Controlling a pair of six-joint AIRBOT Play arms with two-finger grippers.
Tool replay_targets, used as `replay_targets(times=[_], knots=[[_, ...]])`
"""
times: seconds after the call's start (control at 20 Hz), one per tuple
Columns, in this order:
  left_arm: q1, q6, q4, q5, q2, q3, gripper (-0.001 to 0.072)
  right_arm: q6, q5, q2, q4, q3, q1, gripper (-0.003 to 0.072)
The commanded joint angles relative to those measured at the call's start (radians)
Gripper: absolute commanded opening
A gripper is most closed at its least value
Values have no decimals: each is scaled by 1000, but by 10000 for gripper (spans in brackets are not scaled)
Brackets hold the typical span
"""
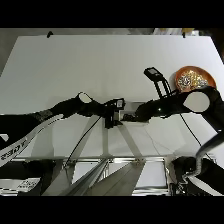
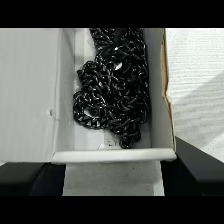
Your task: Fold the box and place the chain.
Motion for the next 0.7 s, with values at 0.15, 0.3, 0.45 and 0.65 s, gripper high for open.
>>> replay_targets(times=[0.15, 0.3, 0.45, 0.65], knots=[[0, 0, 0, 0, 1, 0, 272, -59, -6, -28, 6, 60, -67, 198], [0, 0, 0, 0, 1, 0, 272, -74, 24, -28, -50, 155, -188, 147], [0, 0, 0, 0, 1, 0, 272, -74, 5, -37, -133, 169, -313, 20], [0, 0, 0, 0, 1, 0, 272, -37, 18, -142, -269, 168, -405, 20]])
